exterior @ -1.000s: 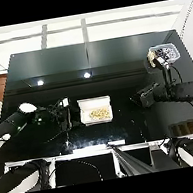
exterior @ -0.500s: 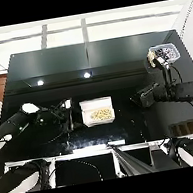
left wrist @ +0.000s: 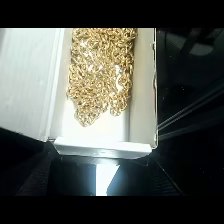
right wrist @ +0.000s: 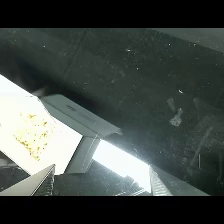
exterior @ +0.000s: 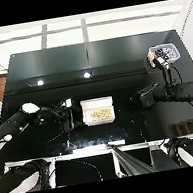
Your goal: Fold the box and place the chain.
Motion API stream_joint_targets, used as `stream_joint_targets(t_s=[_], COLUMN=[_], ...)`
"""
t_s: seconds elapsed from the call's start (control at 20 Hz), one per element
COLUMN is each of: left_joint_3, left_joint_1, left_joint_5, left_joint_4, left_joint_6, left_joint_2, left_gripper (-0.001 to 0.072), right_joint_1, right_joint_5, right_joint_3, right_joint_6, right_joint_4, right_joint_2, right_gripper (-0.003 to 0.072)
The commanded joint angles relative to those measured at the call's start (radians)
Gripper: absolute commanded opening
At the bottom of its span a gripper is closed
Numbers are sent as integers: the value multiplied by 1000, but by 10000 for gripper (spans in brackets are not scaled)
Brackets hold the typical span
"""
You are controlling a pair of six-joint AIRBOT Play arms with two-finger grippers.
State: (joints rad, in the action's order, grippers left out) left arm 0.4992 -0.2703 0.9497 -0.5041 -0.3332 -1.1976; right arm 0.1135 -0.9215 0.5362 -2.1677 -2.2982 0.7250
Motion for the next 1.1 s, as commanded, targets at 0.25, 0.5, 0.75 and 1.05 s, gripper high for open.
stream_joint_targets(t_s=[0.25,0.5,0.75,1.05], left_joint_3=[2,2,2,2], left_joint_1=[23,23,21,30], left_joint_5=[27,-14,-6,-16], left_joint_4=[-34,-26,-25,-8], left_joint_6=[-13,-31,-29,27], left_joint_2=[24,24,23,29], left_gripper=[704,704,705,702], right_joint_1=[1,1,1,1], right_joint_5=[-5,-5,-3,-8], right_joint_3=[-1,-1,-1,-1], right_joint_6=[4,4,4,4], right_joint_4=[-1,0,0,-1], right_joint_2=[1,1,1,1], right_gripper=[710,710,710,710])
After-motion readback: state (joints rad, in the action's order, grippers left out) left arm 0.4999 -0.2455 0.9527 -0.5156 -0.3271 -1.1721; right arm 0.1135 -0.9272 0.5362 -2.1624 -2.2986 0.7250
